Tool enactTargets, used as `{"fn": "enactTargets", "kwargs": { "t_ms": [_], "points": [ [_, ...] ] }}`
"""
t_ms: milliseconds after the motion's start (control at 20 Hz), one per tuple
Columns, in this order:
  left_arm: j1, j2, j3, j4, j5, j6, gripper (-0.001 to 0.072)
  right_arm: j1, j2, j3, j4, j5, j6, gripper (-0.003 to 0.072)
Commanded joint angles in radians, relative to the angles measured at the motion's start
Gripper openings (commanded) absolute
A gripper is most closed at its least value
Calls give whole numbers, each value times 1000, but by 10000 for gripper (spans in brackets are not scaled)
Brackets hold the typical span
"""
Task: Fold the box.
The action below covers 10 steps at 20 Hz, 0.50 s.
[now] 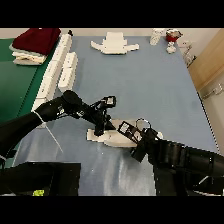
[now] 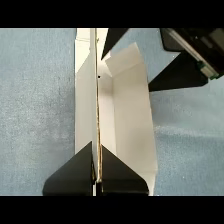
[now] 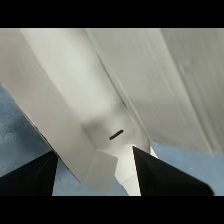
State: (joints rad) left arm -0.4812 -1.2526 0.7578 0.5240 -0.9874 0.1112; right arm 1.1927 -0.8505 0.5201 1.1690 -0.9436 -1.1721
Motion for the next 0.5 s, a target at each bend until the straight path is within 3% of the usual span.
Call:
{"fn": "enactTargets", "kwargs": {
  "t_ms": [0, 200, 450],
  "points": [
    [1, -1, 0, 0, 0, 0, 11, 1, 29, 2, -62, -65, 83, 720],
    [1, -1, 0, 0, 0, 0, 11, -11, 31, 2, -73, -65, 70, 720],
    [1, -1, 1, 0, 0, 0, 11, -124, 35, 2, 10, 23, -180, 720]
  ]
}}
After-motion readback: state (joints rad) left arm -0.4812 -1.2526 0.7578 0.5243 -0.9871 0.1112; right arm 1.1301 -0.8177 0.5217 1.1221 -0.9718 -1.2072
